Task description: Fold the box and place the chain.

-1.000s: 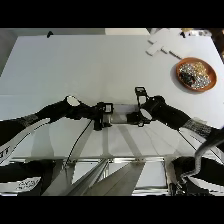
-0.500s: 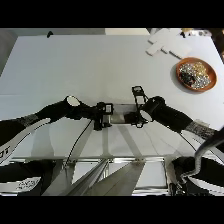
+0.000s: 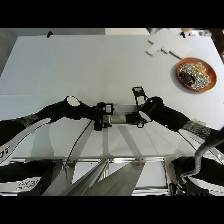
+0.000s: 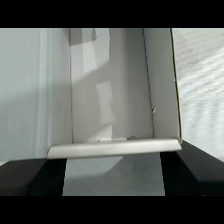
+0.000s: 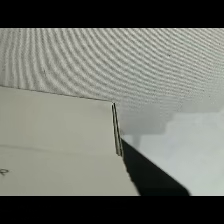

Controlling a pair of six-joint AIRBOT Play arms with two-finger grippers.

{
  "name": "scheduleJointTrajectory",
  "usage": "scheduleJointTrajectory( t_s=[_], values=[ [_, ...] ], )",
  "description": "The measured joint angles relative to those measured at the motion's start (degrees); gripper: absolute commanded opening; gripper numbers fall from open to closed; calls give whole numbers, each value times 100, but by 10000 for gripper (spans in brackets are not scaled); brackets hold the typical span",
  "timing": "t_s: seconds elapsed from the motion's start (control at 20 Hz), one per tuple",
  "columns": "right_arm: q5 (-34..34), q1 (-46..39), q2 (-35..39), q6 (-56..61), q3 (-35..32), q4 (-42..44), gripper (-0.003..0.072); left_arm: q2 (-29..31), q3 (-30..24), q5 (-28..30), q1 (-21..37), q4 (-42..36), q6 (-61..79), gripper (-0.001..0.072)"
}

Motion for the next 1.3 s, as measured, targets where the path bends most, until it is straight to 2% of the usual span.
scheduleJointTrajectory(
  t_s=[0.1,0.25,0.3,0.35,0.4,0.45,0.6,0.75,0.9,0.95,1.1,1.2,1.3],
  values=[
    [-26,-4,-22,39,0,-11,17,0,0,-4,0,-17,-26,12],
    [-39,-2,-42,-2,0,-24,22,0,0,-4,0,-15,-17,12],
    [-42,0,-44,-15,0,-31,120,0,0,-4,0,-13,-13,12],
    [-55,2,-52,-116,-2,-81,291,0,0,-2,0,-9,0,12],
    [13,2,-50,-129,-7,-125,421,0,0,-2,0,-2,7,12],
    [72,-4,-35,-142,-11,-127,448,0,0,-2,0,0,9,12],
    [-192,13,162,-391,0,142,448,2,2,-7,0,17,24,12],
    [-26,-2,706,-767,4,90,445,0,2,-4,0,11,24,12],
    [577,-59,1405,-1272,125,109,433,0,0,-4,0,7,22,12],
    [857,-173,1635,-1449,216,57,402,0,2,-4,0,7,20,12],
    [1228,-1023,2072,-2015,636,-74,305,0,0,-4,0,4,15,12],
    [1115,-1993,2094,-2479,960,-63,291,0,0,-4,0,4,9,12],
    [887,-3141,1801,-3021,1360,114,278,0,0,-4,0,4,9,12]
  ],
)
